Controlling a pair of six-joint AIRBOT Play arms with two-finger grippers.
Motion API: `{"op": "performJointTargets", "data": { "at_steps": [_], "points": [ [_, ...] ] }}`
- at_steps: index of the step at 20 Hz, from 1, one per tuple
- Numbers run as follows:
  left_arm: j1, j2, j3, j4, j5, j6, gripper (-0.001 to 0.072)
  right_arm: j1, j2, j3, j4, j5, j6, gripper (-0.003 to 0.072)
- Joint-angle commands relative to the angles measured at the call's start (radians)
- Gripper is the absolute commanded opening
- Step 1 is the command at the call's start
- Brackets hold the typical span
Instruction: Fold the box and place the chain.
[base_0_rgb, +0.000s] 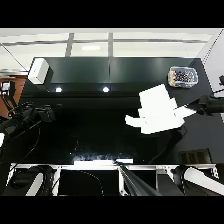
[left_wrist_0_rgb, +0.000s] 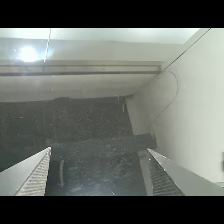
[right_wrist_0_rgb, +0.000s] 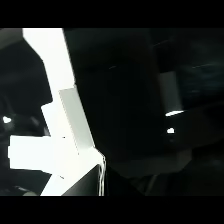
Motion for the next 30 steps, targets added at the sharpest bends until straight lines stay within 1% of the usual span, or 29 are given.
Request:
{"op": "performJointTargets", "data": {
  "at_steps": [1, 3, 6, 10, 11, 13, 15, 17, 20, 22, 24, 25, 26, 27, 29, 30],
  "points": [
    [0.000, 0.000, 0.000, 0.000, -0.009, 0.000, 0.0705, 0.097, 0.075, -0.087, 0.091, -0.064, 0.011, 0.0044],
    [0.000, 0.000, 0.000, 0.000, -0.033, 0.000, 0.0705, 0.175, 0.102, -0.118, 0.139, -0.120, 0.025, 0.0044],
    [0.000, 0.000, 0.000, 0.000, -0.072, 0.000, 0.0705, 0.347, 0.148, -0.169, 0.197, -0.239, 0.026, 0.0044],
    [0.000, 0.000, 0.000, -0.003, -0.082, 0.000, 0.0705, 0.641, 0.223, -0.211, 0.193, -0.493, 0.064, 0.0044],
    [0.000, -0.001, 0.000, -0.011, -0.083, -0.002, 0.0705, 0.698, 0.238, -0.212, 0.185, -0.548, 0.052, 0.0044],
    [0.000, -0.001, 0.000, -0.045, -0.083, -0.003, 0.0704, 0.820, 0.280, -0.220, 0.103, -0.655, 0.048, 0.0044],
    [0.000, -0.008, 0.000, -0.085, -0.086, -0.003, 0.0705, 0.896, 0.315, -0.251, 0.039, -0.709, 0.048, 0.0044],
    [-0.002, -0.043, 0.000, -0.135, -0.122, -0.002, 0.0706, 0.948, 0.332, -0.299, 0.005, -0.739, 0.048, 0.0044],
    [-0.014, -0.159, 0.000, -0.190, -0.217, -0.002, 0.0706, 1.019, 0.332, -0.375, 0.000, -0.794, 0.048, 0.0044],
    [-0.014, -0.272, 0.000, -0.311, -0.268, 0.045, 0.0706, 1.075, 0.332, -0.405, 0.002, -0.850, 0.048, 0.0044],
    [-0.014, -0.401, 0.000, -0.469, -0.334, 0.207, 0.0706, 1.136, 0.332, -0.424, 0.003, -0.911, 0.064, 0.0043],
    [-0.014, -0.459, 0.000, -0.502, -0.367, 0.258, 0.0706, 1.152, 0.332, -0.426, 0.003, -0.928, 0.079, 0.0043],
    [-0.016, -0.518, 0.000, -0.504, -0.392, 0.282, 0.0706, 1.162, 0.332, -0.426, 0.011, -0.940, 0.082, 0.0044],
    [-0.025, -0.570, 0.000, -0.503, -0.400, 0.303, 0.0706, 1.164, 0.332, -0.426, 0.020, -0.950, 0.082, 0.0044],
    [-0.065, -0.662, 0.001, -0.510, -0.371, 0.323, 0.0706, 1.164, 0.332, -0.426, 0.029, -0.954, 0.082, 0.0044],
    [-0.087, -0.700, 0.002, -0.537, -0.359, 0.356, 0.0706, 1.164, 0.332, -0.426, 0.029, -0.953, 0.082, 0.0044]
  ]
}}
